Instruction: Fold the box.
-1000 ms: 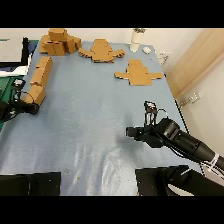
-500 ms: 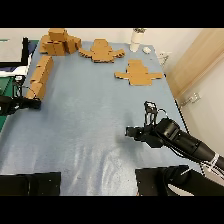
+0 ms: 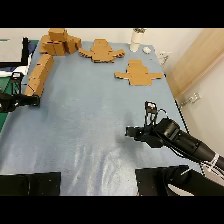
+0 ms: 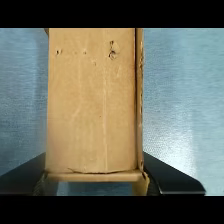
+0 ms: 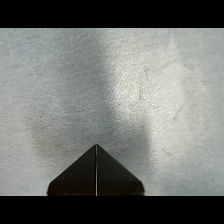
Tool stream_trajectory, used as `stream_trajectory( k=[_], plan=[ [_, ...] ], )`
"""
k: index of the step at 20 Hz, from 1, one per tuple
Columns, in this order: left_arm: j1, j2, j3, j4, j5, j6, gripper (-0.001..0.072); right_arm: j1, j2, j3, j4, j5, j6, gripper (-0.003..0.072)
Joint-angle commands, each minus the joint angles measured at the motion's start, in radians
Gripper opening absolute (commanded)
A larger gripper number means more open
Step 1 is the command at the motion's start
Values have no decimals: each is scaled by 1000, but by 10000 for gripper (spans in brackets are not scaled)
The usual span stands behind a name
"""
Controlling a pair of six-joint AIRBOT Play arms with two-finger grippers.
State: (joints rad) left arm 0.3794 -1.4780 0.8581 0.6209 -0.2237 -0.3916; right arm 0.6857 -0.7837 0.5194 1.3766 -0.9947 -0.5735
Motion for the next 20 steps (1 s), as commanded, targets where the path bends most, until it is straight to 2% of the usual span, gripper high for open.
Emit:
stream_trajectory(
  k=[1, 5, 9, 15, 18, 20],
  plan=[
    [1, -7, 3, -1, -19, -7, 699, 0, 0, 1, 16, 0, 0, 4],
    [3, -4, 3, 0, -21, -30, 699, 0, 0, 1, 27, 0, 0, 4],
    [3, 54, 3, 13, -42, -147, 700, 0, 0, 1, 46, 0, 0, 4],
    [88, 203, 3, 145, -243, -212, 700, 0, 0, 1, 49, 0, -3, 5],
    [113, 304, 3, 148, -319, -238, 700, 0, 0, 1, 54, 0, -16, 4],
    [93, 369, 3, 116, -404, -238, 698, 0, 0, 1, 60, 4, -43, 5]
  ],
)
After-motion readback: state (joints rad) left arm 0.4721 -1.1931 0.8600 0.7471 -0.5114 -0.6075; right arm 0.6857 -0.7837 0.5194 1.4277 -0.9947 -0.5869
